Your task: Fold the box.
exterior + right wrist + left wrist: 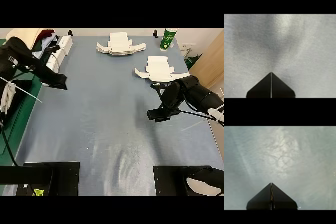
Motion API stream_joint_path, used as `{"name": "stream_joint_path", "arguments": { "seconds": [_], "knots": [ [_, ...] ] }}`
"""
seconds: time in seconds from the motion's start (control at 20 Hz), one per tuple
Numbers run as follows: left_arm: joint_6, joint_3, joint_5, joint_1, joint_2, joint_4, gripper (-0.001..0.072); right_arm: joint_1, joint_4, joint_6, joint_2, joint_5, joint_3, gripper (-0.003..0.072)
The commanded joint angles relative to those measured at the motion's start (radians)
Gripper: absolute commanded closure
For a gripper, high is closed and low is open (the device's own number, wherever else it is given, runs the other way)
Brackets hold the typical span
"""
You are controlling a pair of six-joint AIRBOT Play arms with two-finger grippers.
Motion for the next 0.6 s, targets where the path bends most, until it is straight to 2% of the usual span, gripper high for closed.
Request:
{"name": "stream_joint_path", "arguments": {
  "seconds": [0.0, 0.2, 0.3, 0.4, 0.55],
  "knots": [
    [-0.082, -0.136, 0.151, -0.198, 0.105, 0.002, 0.0702, 0.000, 0.001, 0.000, 0.000, 0.000, 0.001, 0.0681],
    [-0.185, -0.309, 0.319, -0.389, 0.146, 0.013, 0.0701, 0.000, 0.001, 0.000, 0.000, 0.000, 0.001, 0.0681],
    [-0.221, -0.359, 0.383, -0.452, 0.146, 0.014, 0.0700, 0.000, 0.001, 0.000, 0.000, 0.000, 0.001, 0.0682],
    [-0.225, -0.383, 0.421, -0.488, 0.146, 0.013, 0.0697, 0.000, 0.001, 0.000, 0.000, 0.000, 0.001, 0.0682],
    [-0.224, -0.385, 0.411, -0.496, 0.146, 0.009, 0.0697, 0.000, 0.000, 0.000, 0.000, 0.000, 0.001, 0.0681]
  ]
}}
